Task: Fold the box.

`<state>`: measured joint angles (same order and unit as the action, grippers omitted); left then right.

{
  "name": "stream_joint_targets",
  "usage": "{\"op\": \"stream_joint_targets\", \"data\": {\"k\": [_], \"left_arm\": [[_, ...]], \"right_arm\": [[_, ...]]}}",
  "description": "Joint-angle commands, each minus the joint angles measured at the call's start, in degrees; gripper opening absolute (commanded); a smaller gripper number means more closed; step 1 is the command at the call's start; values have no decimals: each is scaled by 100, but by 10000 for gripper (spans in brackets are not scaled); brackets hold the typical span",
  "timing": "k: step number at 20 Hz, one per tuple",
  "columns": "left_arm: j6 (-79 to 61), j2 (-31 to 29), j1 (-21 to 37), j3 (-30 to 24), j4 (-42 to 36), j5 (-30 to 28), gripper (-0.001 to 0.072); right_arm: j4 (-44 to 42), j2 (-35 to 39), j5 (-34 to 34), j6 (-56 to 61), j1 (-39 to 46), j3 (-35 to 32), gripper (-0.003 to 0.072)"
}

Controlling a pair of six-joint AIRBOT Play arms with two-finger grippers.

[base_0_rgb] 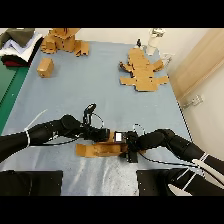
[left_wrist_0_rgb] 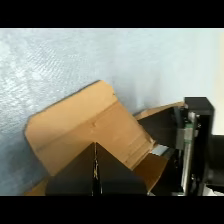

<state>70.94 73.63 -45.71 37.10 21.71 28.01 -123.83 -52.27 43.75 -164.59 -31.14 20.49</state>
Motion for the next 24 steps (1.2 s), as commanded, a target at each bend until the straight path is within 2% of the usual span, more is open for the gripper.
{"op": "stream_joint_targets", "data": {"k": [1, 7, 9, 13, 16, 19, 20, 21, 24], "left_arm": [[85, 118, 46, 42, 111, 116, 13], [-280, -85, 166, 376, 632, 273, 13], [-549, -496, 378, 446, 1147, 647, 13], [-640, -1720, 570, 389, 2743, 1478, 12], [-1836, -2559, 568, 109, 2870, 1945, 13], [-3045, -2951, 568, -140, 2876, 2566, 19], [-3294, -2953, 568, -201, 2894, 2688, 318], [-3473, -2924, 568, -278, 2957, 2664, 651], [-4301, -2699, 568, -516, 3117, 2614, 656]], "right_arm": [[0, -4, 2, 0, 2, 0, 448], [0, -4, 2, 0, 2, 0, 449], [0, -4, 2, -2, 2, 0, 448], [0, -4, 2, 0, 2, 0, 449], [2, -4, 2, 0, 2, 0, 448], [0, -4, 2, 0, 2, 0, 448], [0, -4, 2, 0, 2, 0, 448], [0, -4, 2, 0, 2, 0, 448], [2, -4, 2, 0, 2, 0, 448]]}}
